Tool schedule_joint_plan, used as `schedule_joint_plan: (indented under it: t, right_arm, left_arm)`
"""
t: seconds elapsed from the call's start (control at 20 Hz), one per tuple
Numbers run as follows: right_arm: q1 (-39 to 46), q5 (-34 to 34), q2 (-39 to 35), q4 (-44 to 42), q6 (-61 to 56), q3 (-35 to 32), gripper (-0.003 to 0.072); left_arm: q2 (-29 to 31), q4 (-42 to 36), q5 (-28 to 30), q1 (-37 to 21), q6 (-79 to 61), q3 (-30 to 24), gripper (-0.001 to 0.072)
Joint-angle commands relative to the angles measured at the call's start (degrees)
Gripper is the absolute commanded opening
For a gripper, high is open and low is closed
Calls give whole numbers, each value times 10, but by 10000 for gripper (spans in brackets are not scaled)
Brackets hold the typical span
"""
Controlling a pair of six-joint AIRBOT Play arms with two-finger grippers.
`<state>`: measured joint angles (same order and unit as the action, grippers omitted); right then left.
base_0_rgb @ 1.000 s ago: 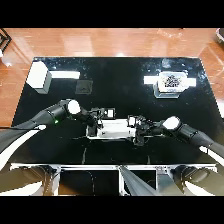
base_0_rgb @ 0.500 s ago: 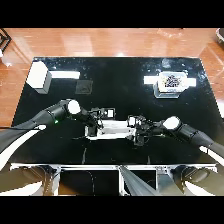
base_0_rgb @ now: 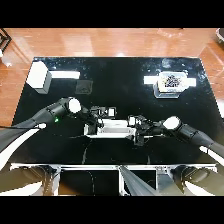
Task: Fold the box and place the chain.
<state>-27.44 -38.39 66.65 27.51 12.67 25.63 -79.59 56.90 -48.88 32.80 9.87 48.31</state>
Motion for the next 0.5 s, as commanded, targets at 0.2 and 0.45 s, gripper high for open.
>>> schedule_joint_plan:
  t: [0.2, 0.45]
  right_arm:
    - [-2, -9, 0, 10, -2, 0, 478]
    - [-2, -3, 1, 10, -9, 0, 575]
  left_arm:
    - [0, -3, 2, 0, 10, 2, 24]
    - [0, -3, 1, 0, 11, 2, 23]
